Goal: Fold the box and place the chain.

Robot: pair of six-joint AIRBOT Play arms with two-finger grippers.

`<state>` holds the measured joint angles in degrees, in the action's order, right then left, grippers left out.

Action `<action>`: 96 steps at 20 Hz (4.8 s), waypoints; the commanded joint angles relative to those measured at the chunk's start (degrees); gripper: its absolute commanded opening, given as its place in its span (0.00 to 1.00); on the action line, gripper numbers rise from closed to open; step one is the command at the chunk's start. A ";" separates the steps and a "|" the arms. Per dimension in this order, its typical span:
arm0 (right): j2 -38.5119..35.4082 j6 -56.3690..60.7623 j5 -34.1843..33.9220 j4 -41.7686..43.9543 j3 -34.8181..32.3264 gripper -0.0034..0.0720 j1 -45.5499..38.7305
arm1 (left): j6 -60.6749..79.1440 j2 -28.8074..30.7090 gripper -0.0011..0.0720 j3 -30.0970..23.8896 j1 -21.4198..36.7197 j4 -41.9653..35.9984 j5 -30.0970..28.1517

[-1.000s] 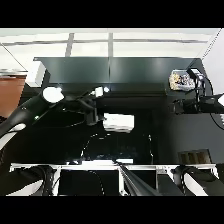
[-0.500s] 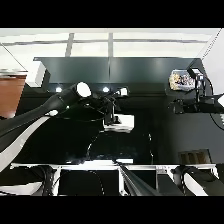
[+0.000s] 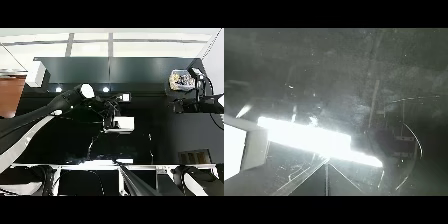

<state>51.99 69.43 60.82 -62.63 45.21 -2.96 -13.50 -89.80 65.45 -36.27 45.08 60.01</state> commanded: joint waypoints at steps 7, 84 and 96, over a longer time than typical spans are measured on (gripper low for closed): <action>-0.04 0.02 -0.79 0.00 -0.04 0.06 0.00 | -2.14 -0.81 0.99 0.04 -6.38 8.11 -8.13; -0.02 0.63 -6.43 1.60 -0.04 0.06 0.07 | -51.47 2.71 0.99 9.53 60.24 36.96 3.98; -0.02 -2.69 -13.18 2.60 -0.04 0.06 1.31 | -53.94 34.16 0.05 -10.86 58.51 21.18 -3.17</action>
<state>51.99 67.85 49.71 -60.25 45.15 -1.80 -69.95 -64.88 63.83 23.62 75.05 63.51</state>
